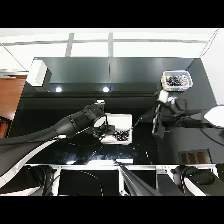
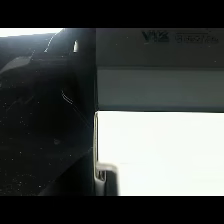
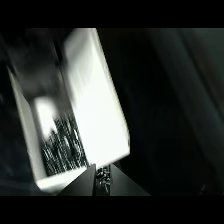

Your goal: Fold the box and place the chain.

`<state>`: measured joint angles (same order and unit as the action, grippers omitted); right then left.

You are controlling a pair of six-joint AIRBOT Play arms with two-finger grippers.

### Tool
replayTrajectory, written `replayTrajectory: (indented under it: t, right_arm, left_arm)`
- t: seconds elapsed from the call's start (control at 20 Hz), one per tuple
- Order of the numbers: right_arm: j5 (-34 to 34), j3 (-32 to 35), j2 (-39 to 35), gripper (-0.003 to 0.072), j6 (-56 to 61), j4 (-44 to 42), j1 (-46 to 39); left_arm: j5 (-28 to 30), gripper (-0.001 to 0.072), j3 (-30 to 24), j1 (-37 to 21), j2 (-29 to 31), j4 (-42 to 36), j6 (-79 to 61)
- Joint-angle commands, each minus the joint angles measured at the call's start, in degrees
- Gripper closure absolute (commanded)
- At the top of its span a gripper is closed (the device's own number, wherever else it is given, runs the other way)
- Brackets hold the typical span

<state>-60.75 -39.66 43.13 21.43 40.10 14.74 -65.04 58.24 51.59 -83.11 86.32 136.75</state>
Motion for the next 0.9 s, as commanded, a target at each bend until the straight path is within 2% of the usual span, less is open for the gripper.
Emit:
replayTrajectory:
  t: [0.0,0.15,0.4,0.65,0.85]
  right_arm:
    - [-5.0,-7.8,-4.4,0.0672,11.7,-3.5,-0.1]
    - [-5.9,-13.4,-4.4,0.0672,12.9,-8.9,-0.1]
    - [-4.8,-18.1,-4.4,0.0672,15.3,-10.8,-0.1]
    - [-6.7,-17.8,-4.2,0.0672,20.1,-12.5,0.7]
    - [-7.1,-15.6,-2.5,0.0672,21.7,-12.5,5.3]
  left_arm:
    - [0.0,0.0678,0.0,0.0,0.0,0.0,0.0]
    - [0.0,0.0678,0.0,0.0,0.0,0.0,0.0]
    - [0.0,0.0678,0.0,0.0,0.0,0.0,0.0]
    - [0.0,0.0677,0.0,0.0,0.0,0.0,0.0]
    - [0.0,0.0678,0.0,0.0,0.0,0.0,0.0]
